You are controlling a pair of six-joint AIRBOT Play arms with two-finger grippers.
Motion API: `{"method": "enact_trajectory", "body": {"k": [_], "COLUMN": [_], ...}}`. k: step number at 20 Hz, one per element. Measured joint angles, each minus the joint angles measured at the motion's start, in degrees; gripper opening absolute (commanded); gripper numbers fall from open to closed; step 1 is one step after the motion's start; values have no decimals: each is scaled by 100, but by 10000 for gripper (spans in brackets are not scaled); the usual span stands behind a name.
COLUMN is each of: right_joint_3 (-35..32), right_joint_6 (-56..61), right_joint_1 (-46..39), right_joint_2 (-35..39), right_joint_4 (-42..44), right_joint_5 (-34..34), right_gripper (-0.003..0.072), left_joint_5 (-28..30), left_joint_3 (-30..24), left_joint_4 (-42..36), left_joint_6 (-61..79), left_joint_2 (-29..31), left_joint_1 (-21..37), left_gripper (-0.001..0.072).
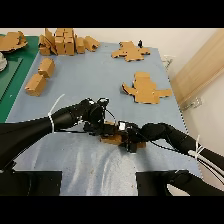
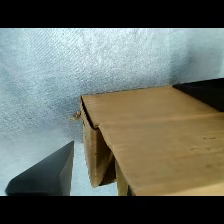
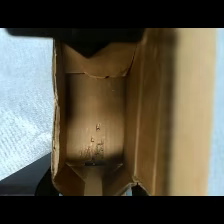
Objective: Fold the box.
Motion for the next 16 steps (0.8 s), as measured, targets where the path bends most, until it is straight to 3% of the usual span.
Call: {"method": "enact_trajectory", "body": {"k": [16], "right_joint_3": [96], "right_joint_6": [-2], "right_joint_1": [2], "right_joint_2": [72], "right_joint_4": [24], "right_joint_5": [-267], "right_gripper": [496], "left_joint_5": [-186], "left_joint_3": [94], "left_joint_4": [-59], "left_joint_6": [42], "left_joint_2": [-232], "left_joint_1": [-144], "left_gripper": [383]}}
